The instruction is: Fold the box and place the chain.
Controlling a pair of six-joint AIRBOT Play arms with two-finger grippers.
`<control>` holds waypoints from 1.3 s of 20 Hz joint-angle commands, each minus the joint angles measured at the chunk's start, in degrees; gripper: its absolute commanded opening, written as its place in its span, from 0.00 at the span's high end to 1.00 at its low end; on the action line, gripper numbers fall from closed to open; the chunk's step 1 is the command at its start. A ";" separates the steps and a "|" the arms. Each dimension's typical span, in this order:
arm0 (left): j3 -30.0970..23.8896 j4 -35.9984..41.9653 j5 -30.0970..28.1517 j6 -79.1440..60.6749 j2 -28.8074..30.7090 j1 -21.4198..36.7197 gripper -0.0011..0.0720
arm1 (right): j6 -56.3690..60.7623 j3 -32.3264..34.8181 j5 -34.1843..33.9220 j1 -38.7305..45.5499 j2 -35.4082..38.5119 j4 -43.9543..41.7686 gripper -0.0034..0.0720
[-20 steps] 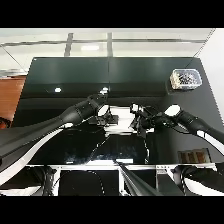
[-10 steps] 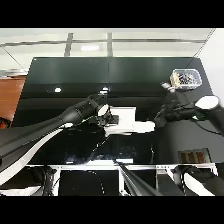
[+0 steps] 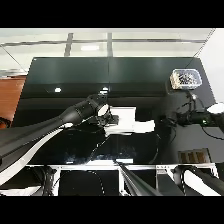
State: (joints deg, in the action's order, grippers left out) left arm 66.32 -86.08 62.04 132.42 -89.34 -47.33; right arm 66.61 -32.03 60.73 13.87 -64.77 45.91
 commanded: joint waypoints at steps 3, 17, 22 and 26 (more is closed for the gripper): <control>0.07 -0.02 0.04 0.02 -0.02 0.04 0.95 | -0.44 0.61 0.72 -10.08 -7.21 -2.60 0.94; 0.07 -0.02 0.00 0.02 -0.02 0.04 0.95 | -6.23 0.26 0.98 -14.69 -7.69 -11.87 0.32; 0.07 -0.02 0.00 0.02 -0.02 0.04 0.95 | -6.23 -3.82 4.72 -14.69 -7.67 -11.89 0.22; 0.07 -0.02 0.00 0.02 -0.02 0.04 0.95 | -6.23 -5.92 6.58 -14.69 -7.65 -13.75 0.22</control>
